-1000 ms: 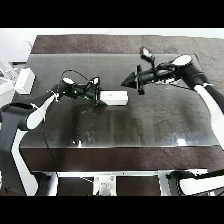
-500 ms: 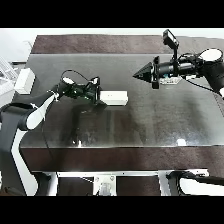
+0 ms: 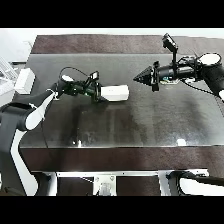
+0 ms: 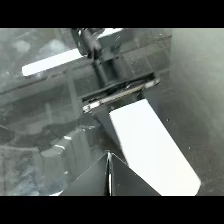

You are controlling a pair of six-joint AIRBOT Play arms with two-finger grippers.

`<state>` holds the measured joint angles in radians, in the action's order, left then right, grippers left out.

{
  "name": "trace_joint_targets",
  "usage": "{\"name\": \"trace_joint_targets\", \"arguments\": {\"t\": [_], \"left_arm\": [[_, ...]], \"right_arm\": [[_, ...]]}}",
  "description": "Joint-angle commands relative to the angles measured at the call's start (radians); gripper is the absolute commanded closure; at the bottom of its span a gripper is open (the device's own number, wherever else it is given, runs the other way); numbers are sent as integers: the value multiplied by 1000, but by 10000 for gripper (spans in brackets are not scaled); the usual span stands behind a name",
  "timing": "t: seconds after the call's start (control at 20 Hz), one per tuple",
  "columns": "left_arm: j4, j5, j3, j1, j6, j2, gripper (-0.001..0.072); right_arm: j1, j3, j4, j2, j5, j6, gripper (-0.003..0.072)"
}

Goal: Fold the box and place the chain.

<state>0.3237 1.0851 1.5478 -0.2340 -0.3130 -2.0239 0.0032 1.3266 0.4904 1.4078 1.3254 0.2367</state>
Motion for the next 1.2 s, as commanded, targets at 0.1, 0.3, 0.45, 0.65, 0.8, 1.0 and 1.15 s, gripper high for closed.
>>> {"name": "trace_joint_targets", "arguments": {"t": [0.1,0.3,0.45,0.65,0.8,1.0,1.15], "left_arm": [[81,-153,6,61,243,137,696],[221,-302,5,184,486,270,695],[305,-460,5,301,663,303,695],[335,-564,-37,460,822,293,694],[335,-622,-86,529,823,293,693],[336,-637,-97,583,836,294,694],[387,-520,-97,644,910,295,694]], "right_arm": [[0,-2,-4,-26,4,53,676],[0,-2,-6,-31,4,78,676],[0,-2,-24,-31,4,78,676],[1,-2,-31,-31,3,78,676],[1,-2,-31,-31,4,81,675],[1,-2,-30,-31,3,82,676],[1,-2,-30,-31,3,85,675]]}}
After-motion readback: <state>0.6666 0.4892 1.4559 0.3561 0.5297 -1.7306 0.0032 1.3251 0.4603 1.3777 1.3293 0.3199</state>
